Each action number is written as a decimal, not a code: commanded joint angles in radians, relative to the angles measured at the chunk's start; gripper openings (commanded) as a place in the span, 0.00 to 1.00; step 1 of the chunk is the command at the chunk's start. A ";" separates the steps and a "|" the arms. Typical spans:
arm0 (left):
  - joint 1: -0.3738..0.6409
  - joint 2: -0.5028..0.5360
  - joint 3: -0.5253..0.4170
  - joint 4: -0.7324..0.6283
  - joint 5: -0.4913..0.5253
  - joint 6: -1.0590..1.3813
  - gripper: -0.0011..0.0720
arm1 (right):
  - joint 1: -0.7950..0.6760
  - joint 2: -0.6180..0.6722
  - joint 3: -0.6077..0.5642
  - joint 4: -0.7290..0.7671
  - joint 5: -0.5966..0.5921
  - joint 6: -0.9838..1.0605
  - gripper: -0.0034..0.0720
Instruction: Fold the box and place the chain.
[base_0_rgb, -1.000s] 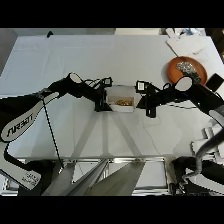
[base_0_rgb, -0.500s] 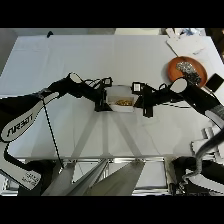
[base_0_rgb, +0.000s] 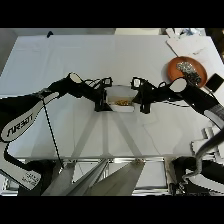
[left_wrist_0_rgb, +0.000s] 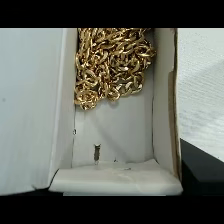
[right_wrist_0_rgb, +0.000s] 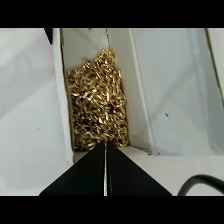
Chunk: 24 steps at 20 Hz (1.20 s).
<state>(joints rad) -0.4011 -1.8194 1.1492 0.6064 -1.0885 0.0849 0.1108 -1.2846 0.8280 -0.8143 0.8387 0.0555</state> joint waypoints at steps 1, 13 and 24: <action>0.000 0.001 0.000 0.000 0.000 0.000 0.30 | 0.000 0.017 0.000 0.077 0.042 0.001 0.10; 0.000 0.001 0.000 0.000 0.000 0.000 0.30 | -0.027 -0.088 0.517 -0.009 0.263 0.647 0.27; 0.000 0.001 0.000 0.000 0.000 0.000 0.30 | -0.024 -0.413 0.583 -0.017 0.473 0.600 0.41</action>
